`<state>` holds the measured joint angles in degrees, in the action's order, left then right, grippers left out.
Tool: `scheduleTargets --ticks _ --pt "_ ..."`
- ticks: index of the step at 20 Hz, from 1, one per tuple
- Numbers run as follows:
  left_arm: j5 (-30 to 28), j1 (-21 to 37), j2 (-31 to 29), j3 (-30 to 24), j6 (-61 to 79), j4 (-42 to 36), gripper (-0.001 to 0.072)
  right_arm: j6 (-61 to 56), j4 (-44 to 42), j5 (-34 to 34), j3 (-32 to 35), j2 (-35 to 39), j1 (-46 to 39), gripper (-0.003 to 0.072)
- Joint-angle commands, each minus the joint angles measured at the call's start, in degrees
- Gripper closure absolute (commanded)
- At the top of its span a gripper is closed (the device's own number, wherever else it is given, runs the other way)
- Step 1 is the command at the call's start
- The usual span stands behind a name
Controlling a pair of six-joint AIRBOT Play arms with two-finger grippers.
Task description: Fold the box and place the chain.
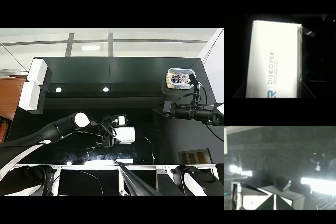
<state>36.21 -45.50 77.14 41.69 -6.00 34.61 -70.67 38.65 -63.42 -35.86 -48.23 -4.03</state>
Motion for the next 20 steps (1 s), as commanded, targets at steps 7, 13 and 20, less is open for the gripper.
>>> scheduleTargets --ticks 7,13,20 --pt "-0.96 2.82 -1.99 0.39 -13.88 6.03 0.0408 -0.02 0.02 0.90 0.00 0.04 -0.02 0.0640" --pt "12.44 17.92 -14.56 0.24 -45.55 32.33 0.0417 0.00 -0.02 3.08 0.00 0.04 -0.02 0.0641" --pt "35.15 45.92 -32.83 -7.39 -56.39 38.27 0.0416 4.79 -0.09 2.89 -0.02 0.04 -0.02 0.0641"
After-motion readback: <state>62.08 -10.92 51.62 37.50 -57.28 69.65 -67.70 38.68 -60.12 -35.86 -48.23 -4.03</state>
